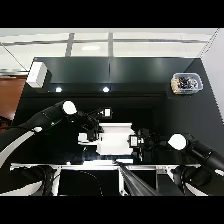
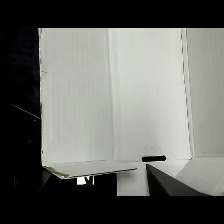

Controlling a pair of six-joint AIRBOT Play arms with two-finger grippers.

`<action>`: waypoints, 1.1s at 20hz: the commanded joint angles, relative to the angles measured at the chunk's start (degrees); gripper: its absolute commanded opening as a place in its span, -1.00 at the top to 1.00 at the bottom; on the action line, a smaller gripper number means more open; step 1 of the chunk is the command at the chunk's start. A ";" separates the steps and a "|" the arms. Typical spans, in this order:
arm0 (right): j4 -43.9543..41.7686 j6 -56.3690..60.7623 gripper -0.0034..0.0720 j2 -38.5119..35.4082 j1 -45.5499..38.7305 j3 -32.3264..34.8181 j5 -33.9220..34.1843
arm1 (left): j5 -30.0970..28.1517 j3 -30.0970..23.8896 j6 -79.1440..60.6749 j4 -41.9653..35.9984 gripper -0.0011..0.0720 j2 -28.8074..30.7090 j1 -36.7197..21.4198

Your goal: Fold the box and place the chain.

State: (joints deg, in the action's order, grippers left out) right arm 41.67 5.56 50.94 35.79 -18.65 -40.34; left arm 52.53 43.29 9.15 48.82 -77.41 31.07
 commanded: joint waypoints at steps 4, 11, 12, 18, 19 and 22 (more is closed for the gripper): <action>-5.53 -0.85 -0.76 0.07 0.02 0.02 1.22 | -0.02 0.04 0.00 -0.02 0.90 -0.04 0.02; -6.71 -0.85 -0.76 0.04 0.02 -0.52 7.15 | 0.02 0.04 0.00 -0.02 0.90 -0.04 0.02; -6.71 -0.85 -0.76 0.04 0.02 -1.03 8.50 | 0.04 0.04 0.00 -0.02 0.90 -0.04 0.02; -1.11 0.83 -0.76 0.04 -0.35 -4.37 10.34 | 0.07 0.04 0.00 -0.04 0.90 -0.04 0.04; -0.70 1.55 -0.76 0.04 -0.94 -4.90 9.81 | 0.07 0.04 0.00 -0.04 0.90 -0.04 0.02; -0.70 1.53 -0.76 0.04 -3.91 -5.64 5.38 | 0.13 0.04 0.00 -0.02 0.90 -0.04 0.02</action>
State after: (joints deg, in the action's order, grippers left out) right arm 39.88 6.44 51.00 33.78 -23.35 -32.03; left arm 52.45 43.29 9.19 48.80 -77.43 31.07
